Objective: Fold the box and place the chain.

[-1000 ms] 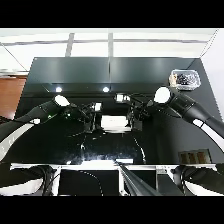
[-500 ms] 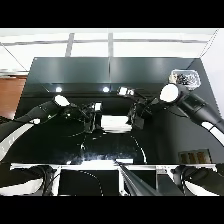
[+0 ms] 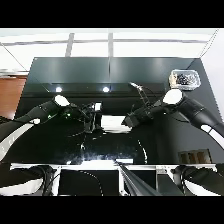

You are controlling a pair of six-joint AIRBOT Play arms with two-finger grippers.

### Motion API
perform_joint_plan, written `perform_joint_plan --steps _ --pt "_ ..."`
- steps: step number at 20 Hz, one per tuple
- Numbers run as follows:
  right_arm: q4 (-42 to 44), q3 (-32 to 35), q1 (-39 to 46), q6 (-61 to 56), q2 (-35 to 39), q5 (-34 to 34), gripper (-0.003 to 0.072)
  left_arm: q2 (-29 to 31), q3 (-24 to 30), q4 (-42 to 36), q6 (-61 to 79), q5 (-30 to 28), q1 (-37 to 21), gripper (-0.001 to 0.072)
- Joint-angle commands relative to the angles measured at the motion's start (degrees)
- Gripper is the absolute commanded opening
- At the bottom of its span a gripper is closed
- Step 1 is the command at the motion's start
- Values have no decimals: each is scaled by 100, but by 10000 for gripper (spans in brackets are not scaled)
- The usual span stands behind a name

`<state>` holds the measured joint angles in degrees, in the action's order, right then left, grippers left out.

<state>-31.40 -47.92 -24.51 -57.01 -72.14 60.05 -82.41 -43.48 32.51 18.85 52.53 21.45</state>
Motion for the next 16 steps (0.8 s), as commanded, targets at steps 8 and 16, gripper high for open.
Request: perform_joint_plan --steps 8,16 --pt "76 225 11 -1071 -761 -907 19 -2 -2 0 -2 0 0 463" --pt "-380 -463 293 -713 -9 361 19 151 -15 98 -63 42 -131 496"
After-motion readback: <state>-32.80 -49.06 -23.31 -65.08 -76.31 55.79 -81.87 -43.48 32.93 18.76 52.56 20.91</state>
